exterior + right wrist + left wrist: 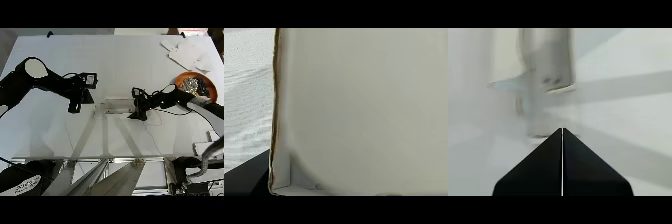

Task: Fold the box and place the chain.

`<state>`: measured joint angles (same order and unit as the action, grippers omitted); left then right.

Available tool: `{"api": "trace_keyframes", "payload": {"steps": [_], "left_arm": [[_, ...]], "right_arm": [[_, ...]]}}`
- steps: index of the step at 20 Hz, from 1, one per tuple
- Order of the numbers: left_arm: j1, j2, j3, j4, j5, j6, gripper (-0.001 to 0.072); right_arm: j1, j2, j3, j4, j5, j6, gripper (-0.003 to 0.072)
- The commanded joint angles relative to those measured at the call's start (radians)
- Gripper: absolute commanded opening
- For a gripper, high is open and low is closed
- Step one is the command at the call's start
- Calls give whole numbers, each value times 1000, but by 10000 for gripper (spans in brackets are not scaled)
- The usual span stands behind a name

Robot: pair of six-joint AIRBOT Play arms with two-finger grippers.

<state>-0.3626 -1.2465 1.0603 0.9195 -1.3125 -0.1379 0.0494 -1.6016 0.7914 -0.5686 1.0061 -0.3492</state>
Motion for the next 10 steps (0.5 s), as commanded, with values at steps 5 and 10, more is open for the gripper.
{"api": "trace_keyframes", "payload": {"steps": [5,10], "left_arm": [[-1,-160,-65,-506,103,-15,9],[-1,-283,-65,-568,446,-1,10]], "right_arm": [[-1,1,1,0,0,0,459],[-1,1,1,0,0,0,459]]}}
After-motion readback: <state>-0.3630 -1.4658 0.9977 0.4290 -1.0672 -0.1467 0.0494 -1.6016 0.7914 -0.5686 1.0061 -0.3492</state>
